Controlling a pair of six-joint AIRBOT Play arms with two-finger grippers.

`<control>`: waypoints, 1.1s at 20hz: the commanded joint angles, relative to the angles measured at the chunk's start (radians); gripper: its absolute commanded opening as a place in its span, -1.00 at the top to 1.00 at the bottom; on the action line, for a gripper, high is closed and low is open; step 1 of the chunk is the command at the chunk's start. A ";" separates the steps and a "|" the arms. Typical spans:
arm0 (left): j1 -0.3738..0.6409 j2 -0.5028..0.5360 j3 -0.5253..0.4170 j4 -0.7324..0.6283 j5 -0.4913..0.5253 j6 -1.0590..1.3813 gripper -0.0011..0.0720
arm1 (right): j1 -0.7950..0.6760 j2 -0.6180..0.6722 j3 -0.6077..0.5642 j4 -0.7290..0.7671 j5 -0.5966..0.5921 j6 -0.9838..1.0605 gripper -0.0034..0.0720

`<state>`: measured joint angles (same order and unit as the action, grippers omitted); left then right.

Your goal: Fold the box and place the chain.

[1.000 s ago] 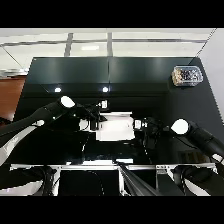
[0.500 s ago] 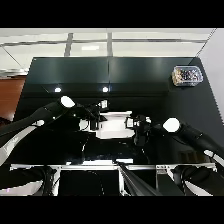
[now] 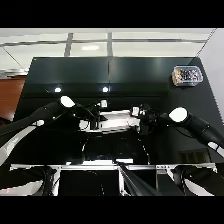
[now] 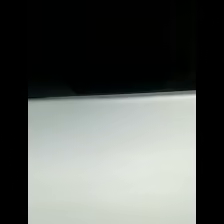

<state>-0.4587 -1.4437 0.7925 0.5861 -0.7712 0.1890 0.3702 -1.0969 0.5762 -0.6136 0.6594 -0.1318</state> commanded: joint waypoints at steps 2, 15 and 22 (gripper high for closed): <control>0.000 0.000 0.001 0.001 -0.020 0.002 0.89 | -0.038 -0.012 0.011 0.095 0.013 -0.094 -0.83; 0.000 0.000 0.001 0.035 -0.014 0.002 0.90 | 0.034 -0.161 0.011 0.053 0.070 -0.151 -0.83; 0.000 0.000 0.001 0.035 -0.014 0.002 0.90 | 0.035 -0.199 0.011 0.063 0.065 -0.152 -0.73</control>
